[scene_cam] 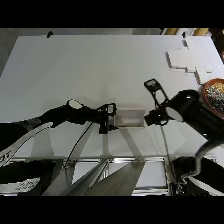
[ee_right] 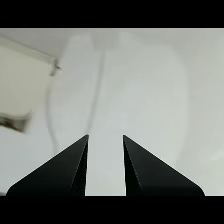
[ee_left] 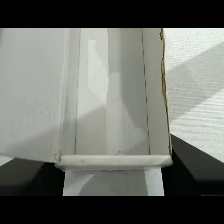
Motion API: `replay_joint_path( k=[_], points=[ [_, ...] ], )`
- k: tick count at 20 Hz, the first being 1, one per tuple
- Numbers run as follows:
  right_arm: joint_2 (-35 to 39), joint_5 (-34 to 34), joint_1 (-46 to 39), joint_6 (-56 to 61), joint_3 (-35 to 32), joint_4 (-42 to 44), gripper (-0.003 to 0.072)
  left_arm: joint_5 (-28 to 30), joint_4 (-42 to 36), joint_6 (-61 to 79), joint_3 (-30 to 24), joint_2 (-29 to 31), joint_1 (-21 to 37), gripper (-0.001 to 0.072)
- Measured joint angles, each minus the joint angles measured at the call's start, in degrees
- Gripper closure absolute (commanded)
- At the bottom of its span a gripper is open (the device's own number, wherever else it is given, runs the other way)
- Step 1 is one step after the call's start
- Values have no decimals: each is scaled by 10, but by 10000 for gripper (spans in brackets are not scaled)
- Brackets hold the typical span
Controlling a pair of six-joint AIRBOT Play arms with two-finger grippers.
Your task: Fold the box and place the chain.
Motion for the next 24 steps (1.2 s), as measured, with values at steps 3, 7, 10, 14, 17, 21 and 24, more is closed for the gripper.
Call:
replay_joint_path(
  k=[3, 7, 10, 14, 17, 21, 24],
  points=[
    [14, 21, -97, -55, 18, -60, 465, 0, 0, 0, 0, 0, 0, 600],
    [12, -66, -320, -111, 26, -91, 465, 0, 0, 0, 0, 0, 0, 600],
    [7, -177, -485, -129, 28, -53, 465, 0, 0, 0, 0, 0, 0, 600],
    [-42, -270, -618, -150, 28, -7, 464, 0, 0, 0, 0, 0, 0, 600],
    [-98, -304, -664, -172, 28, 3, 463, 0, 0, 0, 0, 0, 0, 600],
    [-160, -323, -686, -196, 28, 12, 463, 0, 0, 0, 0, 0, 0, 600],
    [-191, -331, -691, -201, 28, 12, 463, 0, 0, 0, 0, 0, 0, 600]
  ],
)
